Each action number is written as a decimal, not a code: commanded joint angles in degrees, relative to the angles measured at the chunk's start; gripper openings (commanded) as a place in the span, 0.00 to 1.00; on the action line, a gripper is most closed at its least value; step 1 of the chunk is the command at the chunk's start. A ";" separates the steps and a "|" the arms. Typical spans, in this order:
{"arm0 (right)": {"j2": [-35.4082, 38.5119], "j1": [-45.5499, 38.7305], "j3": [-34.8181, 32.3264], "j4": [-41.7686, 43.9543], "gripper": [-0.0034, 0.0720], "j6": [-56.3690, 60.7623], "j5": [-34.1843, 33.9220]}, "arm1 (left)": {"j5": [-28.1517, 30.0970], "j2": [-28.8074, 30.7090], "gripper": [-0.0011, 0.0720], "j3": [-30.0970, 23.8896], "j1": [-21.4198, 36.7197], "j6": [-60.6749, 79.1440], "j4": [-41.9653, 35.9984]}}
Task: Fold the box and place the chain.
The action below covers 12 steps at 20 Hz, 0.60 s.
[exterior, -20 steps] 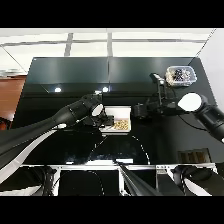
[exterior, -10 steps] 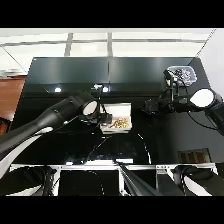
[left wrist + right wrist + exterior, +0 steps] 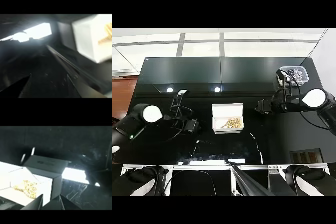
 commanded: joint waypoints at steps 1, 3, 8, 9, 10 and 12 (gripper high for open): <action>0.02 -0.02 -0.02 -0.24 0.38 0.00 -1.09 | 0.31 -0.22 0.71 -5.11 5.73 33.64 -17.20; 0.02 -0.02 -0.02 -0.22 0.38 0.02 -1.66 | 0.26 -2.34 0.89 -5.11 4.46 43.69 -18.16; 0.02 -0.02 -0.02 -0.22 0.38 0.02 -3.17 | 5.99 -6.21 0.99 -4.83 -1.33 77.33 -18.25; 0.02 -0.02 -0.02 -0.22 0.38 0.02 -3.17 | 6.60 -7.96 0.99 -4.17 -1.44 79.76 -20.11; 0.02 -0.02 -0.02 -0.20 0.38 0.04 -3.17 | 7.26 -10.14 0.99 -3.61 -1.09 81.79 -22.05; 0.02 -0.02 -0.02 -0.20 0.38 0.04 -3.21 | 7.39 -14.58 0.99 -1.44 -0.87 83.97 -22.84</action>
